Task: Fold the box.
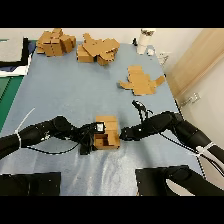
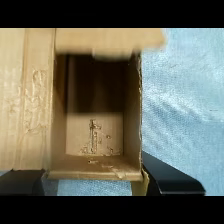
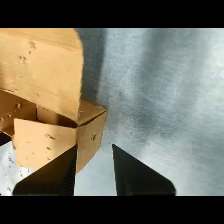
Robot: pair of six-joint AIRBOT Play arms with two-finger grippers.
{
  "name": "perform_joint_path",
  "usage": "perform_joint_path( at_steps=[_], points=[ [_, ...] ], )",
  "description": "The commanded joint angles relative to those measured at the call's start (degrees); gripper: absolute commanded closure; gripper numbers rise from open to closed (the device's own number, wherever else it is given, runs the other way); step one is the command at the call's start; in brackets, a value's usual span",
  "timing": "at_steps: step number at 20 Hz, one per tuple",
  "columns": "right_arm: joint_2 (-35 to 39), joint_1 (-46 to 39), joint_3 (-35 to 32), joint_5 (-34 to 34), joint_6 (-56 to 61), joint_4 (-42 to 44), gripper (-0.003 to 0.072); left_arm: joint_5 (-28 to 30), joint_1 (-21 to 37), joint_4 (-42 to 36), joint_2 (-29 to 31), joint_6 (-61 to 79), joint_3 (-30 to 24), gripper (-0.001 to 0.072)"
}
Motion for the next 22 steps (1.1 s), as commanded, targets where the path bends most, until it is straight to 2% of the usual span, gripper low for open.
perform_joint_path(
  at_steps=[1,6,8,10,13,15,17,22],
  points=[
    [-0.5,1.6,0.0,-0.7,-0.1,1.8,0.0335,0.0,0.0,0.0,0.0,0.0,0.0,0.0249],
    [-0.5,3.1,0.0,-0.5,0.1,1.9,0.0335,0.0,0.0,0.0,0.0,0.0,0.0,0.0249],
    [-0.6,3.1,0.1,0.2,0.2,1.9,0.0279,0.0,0.0,0.0,0.0,0.0,0.0,0.0249],
    [-1.5,3.3,0.1,0.8,0.7,1.8,0.0280,0.0,0.0,0.0,0.0,0.0,0.0,0.0249],
    [-3.6,8.3,0.5,4.8,5.9,-0.1,0.0281,0.0,0.0,0.0,0.0,0.0,0.0,0.0249],
    [-5.8,13.4,2.5,6.7,14.1,-7.4,0.0287,0.0,0.0,0.0,0.0,0.0,0.0,0.0249],
    [-8.3,17.7,4.8,5.8,23.1,-15.4,0.0287,0.0,0.0,0.0,0.0,0.0,0.0,0.0249],
    [-14.7,26.6,12.9,-1.9,40.0,-30.0,0.0288,0.0,0.0,0.0,0.0,0.0,0.0,0.0249]
  ],
)
